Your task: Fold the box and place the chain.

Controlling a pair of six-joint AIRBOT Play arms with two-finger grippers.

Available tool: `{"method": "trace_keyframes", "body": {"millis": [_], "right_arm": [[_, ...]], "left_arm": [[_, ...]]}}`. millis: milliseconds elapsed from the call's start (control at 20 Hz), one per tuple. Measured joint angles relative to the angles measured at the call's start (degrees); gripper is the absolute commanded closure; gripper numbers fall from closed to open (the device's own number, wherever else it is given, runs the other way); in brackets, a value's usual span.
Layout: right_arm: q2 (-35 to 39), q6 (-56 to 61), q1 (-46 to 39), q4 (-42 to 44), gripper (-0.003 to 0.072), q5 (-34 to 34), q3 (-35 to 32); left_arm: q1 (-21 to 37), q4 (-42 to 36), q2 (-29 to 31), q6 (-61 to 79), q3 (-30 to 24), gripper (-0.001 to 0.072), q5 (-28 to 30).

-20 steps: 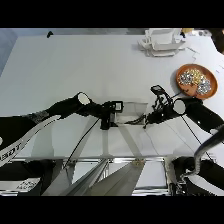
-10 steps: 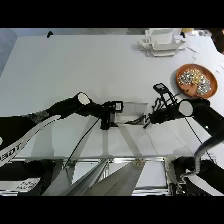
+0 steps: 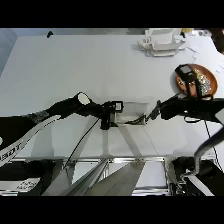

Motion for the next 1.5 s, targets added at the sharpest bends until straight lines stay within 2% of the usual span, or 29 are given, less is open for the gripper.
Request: {"method": "trace_keyframes", "body": {"millis": [250, 500, 750, 950, 1200, 1500], "right_arm": [[1.2, -0.4, 0.0, 5.5, 0.0670, 1.8, 10.7], [1.4, -3.2, 0.0, 14.0, 0.0670, 2.2, 15.6], [1.2, -9.3, 0.0, 22.1, 0.0669, 2.0, 16.6], [-0.8, -11.6, 0.0, 24.3, 0.0670, 2.2, 16.8], [-5.0, -13.4, 3.5, 24.8, 0.0670, 4.0, 16.8], [-9.3, -13.6, 10.0, 19.4, 0.0670, 4.7, 15.0]], "left_arm": [[0.0, 0.0, 0.0, 0.0, 0.0, 0.0438, 0.0], [0.0, 0.0, 0.0, 0.0, 0.0, 0.0438, 0.0], [0.0, 0.0, 0.0, 0.0, 0.0, 0.0438, 0.0], [0.0, 0.0, 0.0, 0.0, 0.0, 0.0438, 0.0], [0.0, 0.0, 0.0, 0.0, 0.0, 0.0438, 0.0], [0.0, 0.0, 0.0, 0.0, 0.0, 0.0438, 0.0]]}}
